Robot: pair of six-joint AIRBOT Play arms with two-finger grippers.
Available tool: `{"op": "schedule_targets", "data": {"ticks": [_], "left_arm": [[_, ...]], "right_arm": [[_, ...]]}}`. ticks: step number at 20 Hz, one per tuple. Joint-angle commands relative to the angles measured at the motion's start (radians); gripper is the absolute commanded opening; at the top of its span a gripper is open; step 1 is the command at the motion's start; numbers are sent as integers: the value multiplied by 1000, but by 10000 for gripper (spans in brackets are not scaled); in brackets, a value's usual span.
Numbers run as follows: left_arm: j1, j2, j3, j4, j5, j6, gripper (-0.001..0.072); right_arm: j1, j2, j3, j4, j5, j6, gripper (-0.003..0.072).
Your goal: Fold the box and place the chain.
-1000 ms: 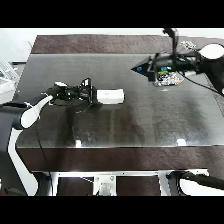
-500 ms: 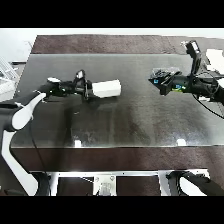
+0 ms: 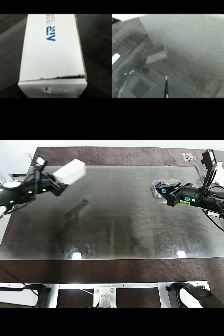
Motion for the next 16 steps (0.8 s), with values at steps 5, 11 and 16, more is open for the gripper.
{"op": "schedule_targets", "data": {"ticks": [5,11,16], "left_arm": [[106,8,-110,4,466,-229,18],[145,-129,-86,4,500,-246,19],[146,-200,29,5,474,-231,19]], "right_arm": [[-3,7,-1,3,0,39,8],[-2,7,-1,4,0,48,8],[-2,7,-1,9,0,58,8]]}}
